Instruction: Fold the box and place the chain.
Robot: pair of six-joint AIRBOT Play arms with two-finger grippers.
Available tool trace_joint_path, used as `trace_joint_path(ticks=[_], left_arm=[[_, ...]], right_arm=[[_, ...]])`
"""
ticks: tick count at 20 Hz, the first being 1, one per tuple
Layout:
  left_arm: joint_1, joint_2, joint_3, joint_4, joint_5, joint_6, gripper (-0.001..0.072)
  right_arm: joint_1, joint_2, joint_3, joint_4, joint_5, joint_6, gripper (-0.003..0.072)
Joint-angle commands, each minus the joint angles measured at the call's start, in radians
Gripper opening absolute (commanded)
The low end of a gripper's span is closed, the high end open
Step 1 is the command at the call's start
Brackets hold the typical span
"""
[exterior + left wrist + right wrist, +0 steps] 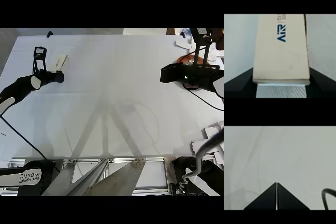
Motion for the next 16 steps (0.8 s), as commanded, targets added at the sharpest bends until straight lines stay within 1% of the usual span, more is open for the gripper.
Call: trace_joint_path(ticks=[1,2,5,7,8,13,14,16], left_arm=[[0.0,-0.061,0.0,-0.017,0.033,0.0,0.0285],[0.0,-0.056,0.0,-0.017,0.039,0.0,0.0449],[0.0,-0.011,0.0,-0.016,0.017,0.002,0.0553],[0.0,0.035,0.0,-0.015,-0.016,0.008,0.0662],[0.0,0.06,0.0,-0.016,-0.041,0.009,0.0701],[-0.002,0.139,0.0,-0.016,-0.219,0.024,0.0703],[-0.001,0.164,0.0,-0.015,-0.247,0.029,0.0703],[-0.001,0.229,0.0,-0.015,-0.273,0.028,0.0702]], right_arm=[[-0.001,0.0,0.001,0.0,0.0,0.0,0.0015],[-0.001,0.0,0.001,0.0,0.0,0.0,0.0015],[-0.001,0.0,0.001,0.0,0.0,0.0,0.0015],[-0.001,0.0,0.001,0.0,0.0,0.0,0.0015],[-0.001,0.0,0.001,0.0,0.0,0.0,0.0015],[-0.001,0.0,0.001,0.0,0.0,0.0,0.0015],[-0.001,0.0,0.001,0.0,0.0,0.0,0.0015],[-0.001,0.0,0.001,0.0,0.0,0.0,0.0015]])
